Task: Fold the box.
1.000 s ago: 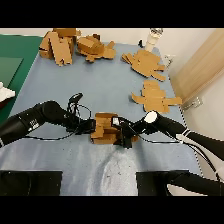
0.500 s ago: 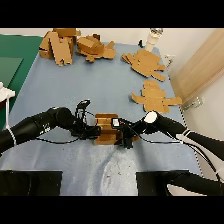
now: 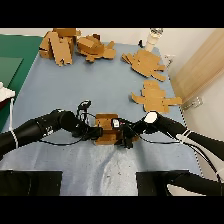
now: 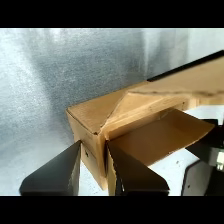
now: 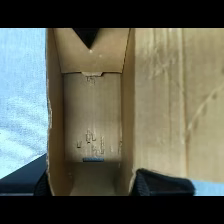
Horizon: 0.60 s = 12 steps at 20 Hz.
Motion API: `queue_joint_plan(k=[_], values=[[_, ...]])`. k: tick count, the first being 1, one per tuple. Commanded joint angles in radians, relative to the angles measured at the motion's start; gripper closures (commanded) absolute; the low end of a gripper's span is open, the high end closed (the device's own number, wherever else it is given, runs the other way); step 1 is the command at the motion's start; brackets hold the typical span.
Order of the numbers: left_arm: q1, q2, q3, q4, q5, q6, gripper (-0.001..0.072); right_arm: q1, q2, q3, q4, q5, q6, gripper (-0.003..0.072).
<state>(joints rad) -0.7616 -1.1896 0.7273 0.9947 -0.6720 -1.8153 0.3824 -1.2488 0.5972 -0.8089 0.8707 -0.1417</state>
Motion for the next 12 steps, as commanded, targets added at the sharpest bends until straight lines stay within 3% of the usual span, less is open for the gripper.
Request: queue_joint_plan(k=[1,4,7,12], values=[[-0.034,-0.001,0.021,0.124,-0.033,-0.141,0.0461,0.000,-0.001,0.000,0.003,-0.007,0.001,0.0219],[-0.068,-0.008,0.084,0.243,-0.048,-0.246,0.0461,0.000,-0.001,0.000,0.003,-0.007,0.002,0.0219],[-0.076,-0.055,0.136,0.251,-0.127,-0.253,0.0461,0.000,-0.001,0.000,0.002,-0.007,0.001,0.0219],[-0.117,-0.082,0.198,0.264,-0.169,-0.253,0.0461,0.000,-0.001,0.000,0.002,-0.006,0.002,0.0219]])
